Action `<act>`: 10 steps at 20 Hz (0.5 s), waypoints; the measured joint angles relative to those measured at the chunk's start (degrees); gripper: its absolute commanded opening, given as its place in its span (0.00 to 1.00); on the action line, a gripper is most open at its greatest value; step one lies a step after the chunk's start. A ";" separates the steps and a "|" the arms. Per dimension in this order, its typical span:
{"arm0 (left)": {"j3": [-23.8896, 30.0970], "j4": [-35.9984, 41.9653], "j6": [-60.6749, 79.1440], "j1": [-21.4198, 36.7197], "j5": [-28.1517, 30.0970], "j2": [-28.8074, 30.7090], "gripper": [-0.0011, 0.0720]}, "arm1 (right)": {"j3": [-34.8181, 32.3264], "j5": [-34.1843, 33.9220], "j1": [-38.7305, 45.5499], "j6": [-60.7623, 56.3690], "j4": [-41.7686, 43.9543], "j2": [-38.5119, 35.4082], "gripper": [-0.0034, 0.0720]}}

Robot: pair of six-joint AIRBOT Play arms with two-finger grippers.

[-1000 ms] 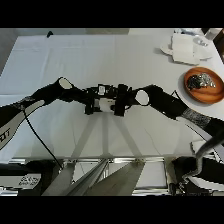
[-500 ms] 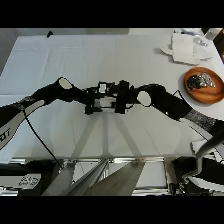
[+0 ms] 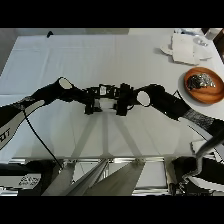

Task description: Fold the box and place the chain.

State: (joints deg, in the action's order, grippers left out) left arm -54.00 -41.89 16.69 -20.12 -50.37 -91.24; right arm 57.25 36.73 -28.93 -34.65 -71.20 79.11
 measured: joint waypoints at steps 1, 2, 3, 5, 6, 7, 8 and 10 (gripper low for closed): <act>0.00 0.00 -0.02 0.00 0.00 0.00 0.39 | 0.00 0.35 -0.04 -0.02 0.83 0.00 0.58; 0.00 0.02 -0.04 0.00 0.00 0.00 0.39 | 0.00 0.66 -0.17 -0.02 1.55 0.00 0.59; 0.00 0.02 -0.02 0.00 0.00 0.00 0.39 | 0.00 0.81 -0.26 -0.02 2.03 0.00 0.59; 0.00 0.02 -0.07 0.00 0.00 0.00 0.39 | 0.00 1.01 -0.44 -0.02 2.67 0.00 0.58; 0.00 0.02 -0.09 0.00 0.00 0.00 0.39 | 0.00 1.11 -0.48 -0.02 2.89 0.00 0.58; 0.00 0.02 -0.09 0.00 0.00 0.00 0.39 | 0.00 1.14 -0.52 -0.02 3.06 0.00 0.57; 0.00 0.02 -0.09 0.00 0.00 0.00 0.39 | 0.00 1.07 -0.57 -0.02 3.13 0.00 0.57; 0.00 0.02 -0.11 0.00 0.00 0.00 0.39 | 0.00 0.22 -0.57 -0.04 3.30 0.00 0.57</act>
